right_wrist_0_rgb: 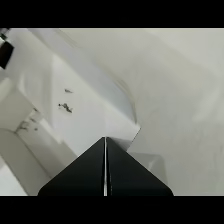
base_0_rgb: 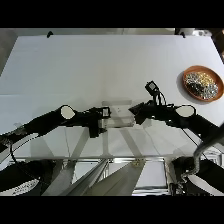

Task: Fold the box and place the chain.

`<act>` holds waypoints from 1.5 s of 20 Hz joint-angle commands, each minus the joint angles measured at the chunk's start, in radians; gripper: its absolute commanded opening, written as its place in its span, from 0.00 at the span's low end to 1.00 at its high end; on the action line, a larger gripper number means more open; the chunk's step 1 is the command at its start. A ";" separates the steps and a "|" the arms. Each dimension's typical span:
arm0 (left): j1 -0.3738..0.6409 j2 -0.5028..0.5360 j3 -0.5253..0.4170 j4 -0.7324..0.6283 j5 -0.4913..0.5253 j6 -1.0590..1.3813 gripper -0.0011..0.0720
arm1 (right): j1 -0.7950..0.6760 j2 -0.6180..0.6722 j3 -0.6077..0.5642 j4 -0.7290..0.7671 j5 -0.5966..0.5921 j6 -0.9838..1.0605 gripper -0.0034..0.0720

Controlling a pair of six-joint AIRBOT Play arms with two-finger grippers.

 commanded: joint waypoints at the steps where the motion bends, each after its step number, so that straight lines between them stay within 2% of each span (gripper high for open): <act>1: 0.000 0.000 0.000 0.000 -0.001 0.000 0.30 | 0.000 0.110 0.005 -0.105 0.034 0.000 0.07; 7: 0.000 0.000 0.000 0.000 0.000 0.000 0.30 | 0.000 0.355 0.004 -0.600 0.154 0.001 0.07; 9: 0.000 0.000 0.000 0.000 0.000 0.000 0.30 | 0.000 0.375 0.004 -0.755 0.201 0.001 0.07; 11: 0.000 0.000 0.000 0.000 0.000 0.000 0.30 | 0.000 0.356 0.002 -0.818 0.251 -0.005 0.07; 14: 0.000 0.000 0.000 0.000 0.000 0.000 0.30 | 0.000 0.275 -0.013 -0.795 0.245 -0.176 0.08; 15: 0.000 0.000 0.000 0.000 0.000 0.000 0.30 | 0.000 0.235 -0.013 -0.774 0.246 -0.218 0.23; 16: 0.000 0.000 0.000 0.000 -0.001 0.000 0.30 | 0.001 0.199 -0.013 -0.723 0.237 -0.265 0.43; 17: 0.000 0.000 0.000 0.000 0.000 0.000 0.30 | 0.001 0.166 -0.013 -0.642 0.217 -0.321 0.46; 18: 0.000 0.000 0.000 0.000 0.000 0.000 0.30 | 0.001 0.140 -0.013 -0.563 0.199 -0.370 0.46; 20: 0.000 0.000 0.000 0.000 -0.001 0.000 0.30 | 0.001 0.106 -0.013 -0.475 0.190 -0.436 0.35; 30: 0.000 0.000 0.000 0.000 -0.001 0.000 0.30 | 0.001 0.002 -0.013 -0.461 0.136 -0.499 0.35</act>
